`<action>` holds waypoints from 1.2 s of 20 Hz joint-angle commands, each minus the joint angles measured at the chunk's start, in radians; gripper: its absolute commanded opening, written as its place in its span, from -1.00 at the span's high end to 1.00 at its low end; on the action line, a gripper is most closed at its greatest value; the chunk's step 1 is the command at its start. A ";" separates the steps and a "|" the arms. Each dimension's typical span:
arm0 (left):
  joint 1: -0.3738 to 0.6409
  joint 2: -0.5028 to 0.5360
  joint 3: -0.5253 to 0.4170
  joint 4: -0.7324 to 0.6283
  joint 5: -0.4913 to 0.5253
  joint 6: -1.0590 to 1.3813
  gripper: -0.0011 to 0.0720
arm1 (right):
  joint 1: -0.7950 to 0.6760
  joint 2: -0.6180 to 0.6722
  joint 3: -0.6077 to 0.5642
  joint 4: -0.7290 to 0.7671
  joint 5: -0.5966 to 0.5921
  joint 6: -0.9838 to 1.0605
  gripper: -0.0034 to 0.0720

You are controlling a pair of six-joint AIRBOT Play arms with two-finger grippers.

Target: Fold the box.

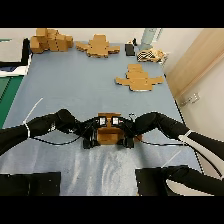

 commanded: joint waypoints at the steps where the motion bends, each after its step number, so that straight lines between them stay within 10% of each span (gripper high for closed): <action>1: 0.000 0.000 0.000 0.000 0.000 0.000 -0.42 | 0.000 0.000 0.001 0.004 0.000 0.000 -0.25; 4: 0.000 0.000 0.000 0.000 0.000 0.000 -0.42 | 0.000 0.000 0.001 0.005 0.000 0.000 -0.27; 6: 0.000 0.000 0.000 0.000 0.000 0.000 -0.42 | 0.000 0.000 0.001 0.007 0.004 0.001 -0.98; 24: 0.000 0.000 0.000 0.000 0.000 0.000 -0.42 | -0.059 0.220 0.003 -0.079 -0.142 0.113 -0.97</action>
